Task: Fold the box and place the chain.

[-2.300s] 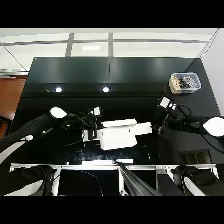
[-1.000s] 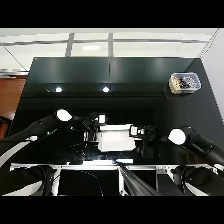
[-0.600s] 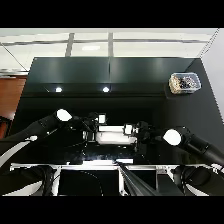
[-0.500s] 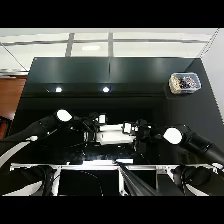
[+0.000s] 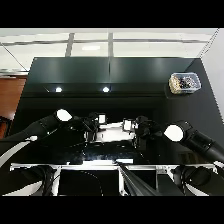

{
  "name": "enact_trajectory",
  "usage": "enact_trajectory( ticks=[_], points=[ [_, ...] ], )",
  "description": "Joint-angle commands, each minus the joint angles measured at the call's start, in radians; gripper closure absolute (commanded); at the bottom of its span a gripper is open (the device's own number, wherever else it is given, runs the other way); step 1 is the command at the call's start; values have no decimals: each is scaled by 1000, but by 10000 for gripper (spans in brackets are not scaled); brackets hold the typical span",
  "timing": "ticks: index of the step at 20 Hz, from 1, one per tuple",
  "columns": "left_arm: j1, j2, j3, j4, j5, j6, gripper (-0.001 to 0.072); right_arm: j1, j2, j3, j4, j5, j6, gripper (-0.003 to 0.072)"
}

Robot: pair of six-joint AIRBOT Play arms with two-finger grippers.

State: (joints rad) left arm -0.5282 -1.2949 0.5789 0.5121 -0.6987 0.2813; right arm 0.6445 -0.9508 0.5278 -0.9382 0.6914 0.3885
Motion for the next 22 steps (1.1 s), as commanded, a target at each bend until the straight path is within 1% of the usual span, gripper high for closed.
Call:
enact_trajectory(
  ticks=[1, 4, 6, 8, 15, 17, 19, 20, 22],
  points=[
    [0, 0, 1, 0, -1, 0, 682, -1, 1, 2, -9, -5, 1, 51],
    [0, 0, 1, 0, -1, 0, 682, 0, 1, 2, -26, -68, 71, 51],
    [0, 0, 1, 0, 0, 0, 683, 0, 1, 2, -93, -95, 141, 52],
    [0, 0, 1, 0, -1, 0, 683, 0, 1, 2, -158, -96, 208, 52],
    [-1, 0, 1, 0, -1, 0, 683, 0, 1, 2, -161, -95, 200, 51],
    [0, 0, 1, 1, -8, 0, 682, -1, 0, 2, -114, -113, 106, 51],
    [-1, 0, 1, 0, -15, 0, 683, -10, -8, 2, -2, -134, -15, 51],
    [-1, 0, 1, 0, -16, 0, 682, -22, -15, 2, 62, -127, -92, 51],
    [-1, 0, 1, 0, -16, 0, 683, -53, -32, 2, 139, -101, -199, 51]
  ],
)
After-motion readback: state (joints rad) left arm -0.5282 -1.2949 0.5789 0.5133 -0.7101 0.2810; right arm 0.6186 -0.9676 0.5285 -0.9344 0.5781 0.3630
